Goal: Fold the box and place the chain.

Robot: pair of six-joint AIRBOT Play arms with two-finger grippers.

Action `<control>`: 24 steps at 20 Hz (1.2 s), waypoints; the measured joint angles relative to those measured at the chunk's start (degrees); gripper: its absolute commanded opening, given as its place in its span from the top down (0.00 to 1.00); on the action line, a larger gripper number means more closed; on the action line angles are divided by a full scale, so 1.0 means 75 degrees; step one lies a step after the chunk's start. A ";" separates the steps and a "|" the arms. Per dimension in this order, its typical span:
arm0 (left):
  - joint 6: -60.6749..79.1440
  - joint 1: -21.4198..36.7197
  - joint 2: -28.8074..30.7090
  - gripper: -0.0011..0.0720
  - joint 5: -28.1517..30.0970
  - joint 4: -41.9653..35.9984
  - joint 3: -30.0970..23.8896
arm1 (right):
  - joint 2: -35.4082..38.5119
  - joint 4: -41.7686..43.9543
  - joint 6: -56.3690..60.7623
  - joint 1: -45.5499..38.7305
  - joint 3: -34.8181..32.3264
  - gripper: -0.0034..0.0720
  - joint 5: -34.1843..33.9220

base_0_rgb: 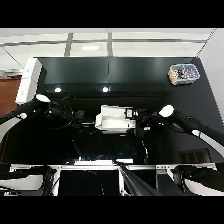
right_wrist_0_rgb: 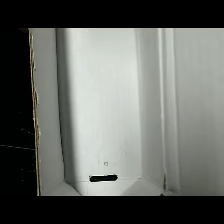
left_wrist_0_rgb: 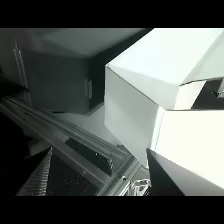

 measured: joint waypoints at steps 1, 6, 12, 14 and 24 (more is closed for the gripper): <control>0.0020 -0.0044 -0.0003 0.04 -0.0012 -0.0003 0.0044 | 0.0000 0.0000 0.0000 0.0000 0.0000 0.61 0.0000; -0.0035 -0.0379 -0.0003 0.05 -0.0050 -0.0003 0.0382 | 0.0000 0.0000 0.0000 0.0000 0.0000 0.61 0.0003; -0.0323 -0.0822 -0.0003 0.21 -0.0204 0.0041 0.0833 | 0.0000 -0.0003 0.0000 0.0000 0.0000 0.61 0.0000; -0.0449 -0.0988 -0.0003 0.25 -0.0210 0.0073 0.0985 | 0.0000 -0.0003 0.0000 0.0000 0.0003 0.61 0.0003; -0.2294 -0.2127 -0.0003 0.27 0.0052 0.1614 0.1874 | 0.0000 -0.0003 0.0000 0.0000 0.0003 0.61 0.0003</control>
